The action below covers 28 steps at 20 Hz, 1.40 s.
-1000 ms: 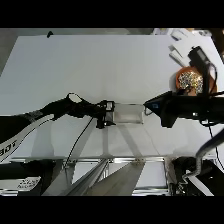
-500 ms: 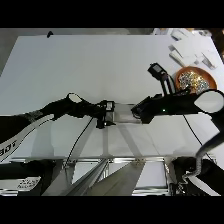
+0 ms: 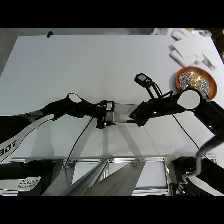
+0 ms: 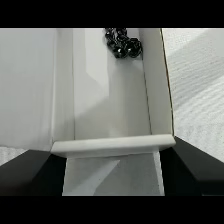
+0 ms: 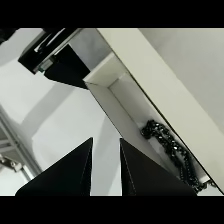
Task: Fold the box and place the chain.
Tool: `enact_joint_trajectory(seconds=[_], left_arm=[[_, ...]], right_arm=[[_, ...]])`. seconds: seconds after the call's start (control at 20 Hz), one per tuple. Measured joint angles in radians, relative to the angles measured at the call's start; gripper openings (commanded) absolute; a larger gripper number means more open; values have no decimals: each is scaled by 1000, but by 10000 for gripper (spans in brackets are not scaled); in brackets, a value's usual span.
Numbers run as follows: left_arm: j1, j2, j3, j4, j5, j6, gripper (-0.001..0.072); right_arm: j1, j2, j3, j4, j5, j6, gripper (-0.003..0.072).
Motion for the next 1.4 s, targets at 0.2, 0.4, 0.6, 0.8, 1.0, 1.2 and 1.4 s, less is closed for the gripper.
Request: enact_joint_trajectory(seconds=[0.2,0.4,0.6,0.8,1.0,1.2,1.4], left_arm=[[0,0,0,0,0,0,203],[0,0,0,0,0,0,203],[0,0,0,0,0,0,203],[0,0,0,0,0,0,203],[0,0,0,0,0,0,203],[0,0,0,0,0,0,203],[0,0,0,0,0,0,203]], right_arm=[[-93,51,67,-56,37,34,160],[-251,55,109,-195,46,123,82],[-367,-31,119,-316,46,233,84],[-393,-163,117,-375,22,291,253],[-373,-284,115,-431,-13,339,272],[-341,-367,114,-513,-31,412,272],[-331,-397,111,-562,-38,484,270]])
